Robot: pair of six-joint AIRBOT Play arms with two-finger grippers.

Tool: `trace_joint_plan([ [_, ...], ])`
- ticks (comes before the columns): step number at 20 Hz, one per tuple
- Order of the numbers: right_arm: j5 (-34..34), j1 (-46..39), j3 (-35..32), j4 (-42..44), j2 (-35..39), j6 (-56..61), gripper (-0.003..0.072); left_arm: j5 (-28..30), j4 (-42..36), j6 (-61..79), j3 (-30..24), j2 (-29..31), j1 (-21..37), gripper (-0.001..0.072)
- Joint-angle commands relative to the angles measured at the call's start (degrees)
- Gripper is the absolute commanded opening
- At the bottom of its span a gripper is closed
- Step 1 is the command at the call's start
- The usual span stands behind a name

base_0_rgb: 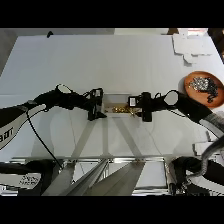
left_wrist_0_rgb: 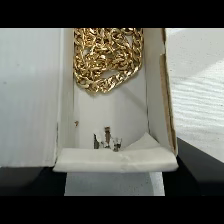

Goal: Fold the box and place the chain.

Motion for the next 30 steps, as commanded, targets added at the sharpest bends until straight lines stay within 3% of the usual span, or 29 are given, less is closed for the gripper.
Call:
trace_joint_plan([
  [1,-1.6,0.0,0.0,5.8,-1.1,-6.2,0.0458,0.0,0.0,0.0,0.0,0.0,0.0,0.0158],
  [4,-2.3,0.0,0.0,6.1,-1.1,-6.2,0.0455,0.0,0.0,0.0,0.0,0.0,0.0,0.0158],
  [5,-2.3,0.0,0.0,6.1,-1.1,-6.2,0.0419,0.0,0.0,0.0,0.0,0.0,0.0,0.0158],
  [9,-2.5,0.0,0.0,6.1,-1.1,-6.2,0.0224,0.0,0.0,0.0,0.0,0.0,0.0,0.0158],
  [11,-3.3,0.0,0.0,6.0,-1.1,-5.5,0.0044,0.0,0.0,0.0,0.0,0.0,0.0,0.0158],
  [12,-3.8,0.0,0.0,6.0,-1.1,-5.0,0.0017,0.0,0.0,0.0,0.0,0.0,0.0,0.0158],
  [17,-6.0,0.0,0.0,5.5,0.0,-1.8,0.0017,0.0,0.0,0.0,0.0,0.0,0.0,0.0158],
  [23,-6.0,0.0,0.0,-4.7,7.5,10.5,0.0016,0.0,0.0,0.0,0.0,0.0,0.0,0.0158],
  [27,-2.8,0.0,0.0,-3.7,13.6,14.1,0.0016,0.0,0.0,0.0,0.0,0.0,0.0,0.0158],
  [30,-1.7,0.2,0.0,3.1,16.8,14.2,0.0017,0.0,0.0,0.0,0.0,0.0,0.0,0.0158],
])
